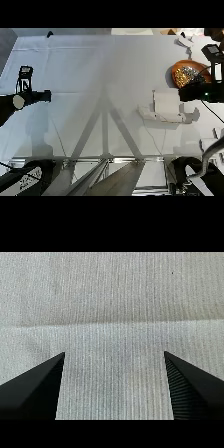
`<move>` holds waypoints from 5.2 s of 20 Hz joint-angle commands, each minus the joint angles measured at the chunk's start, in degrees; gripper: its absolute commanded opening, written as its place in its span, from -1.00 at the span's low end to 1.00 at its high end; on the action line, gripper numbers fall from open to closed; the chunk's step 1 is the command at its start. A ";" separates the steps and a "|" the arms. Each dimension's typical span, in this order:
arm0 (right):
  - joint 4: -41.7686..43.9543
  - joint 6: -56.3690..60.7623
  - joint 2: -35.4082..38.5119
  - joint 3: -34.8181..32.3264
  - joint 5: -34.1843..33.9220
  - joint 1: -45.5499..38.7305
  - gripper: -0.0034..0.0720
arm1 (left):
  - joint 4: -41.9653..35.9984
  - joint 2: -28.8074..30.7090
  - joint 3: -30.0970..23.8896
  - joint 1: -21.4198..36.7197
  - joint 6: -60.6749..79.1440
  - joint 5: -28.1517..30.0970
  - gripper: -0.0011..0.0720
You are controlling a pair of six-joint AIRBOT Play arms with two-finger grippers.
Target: Fold the box and place the chain.
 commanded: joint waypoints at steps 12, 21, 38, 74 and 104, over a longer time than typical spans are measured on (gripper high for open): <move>-21.55 11.39 0.00 0.04 8.83 -0.09 -0.14 | 0.00 0.04 -0.02 -0.02 0.02 0.00 0.94; -33.86 12.09 -19.04 0.55 21.99 -0.09 -0.01 | 0.00 0.04 -0.02 -0.04 0.02 0.00 0.94; -20.22 10.08 -29.55 3.93 14.03 -18.12 -0.01 | -0.02 0.04 -0.02 -0.02 0.02 0.00 0.94; 14.25 -12.33 -31.80 10.56 16.92 -18.10 -0.89 | 0.00 0.04 -0.02 -0.02 0.02 0.00 0.94; 28.52 -22.97 -16.94 -20.55 -35.39 10.45 -0.90 | 0.00 0.04 -0.02 -0.02 0.02 -0.02 0.94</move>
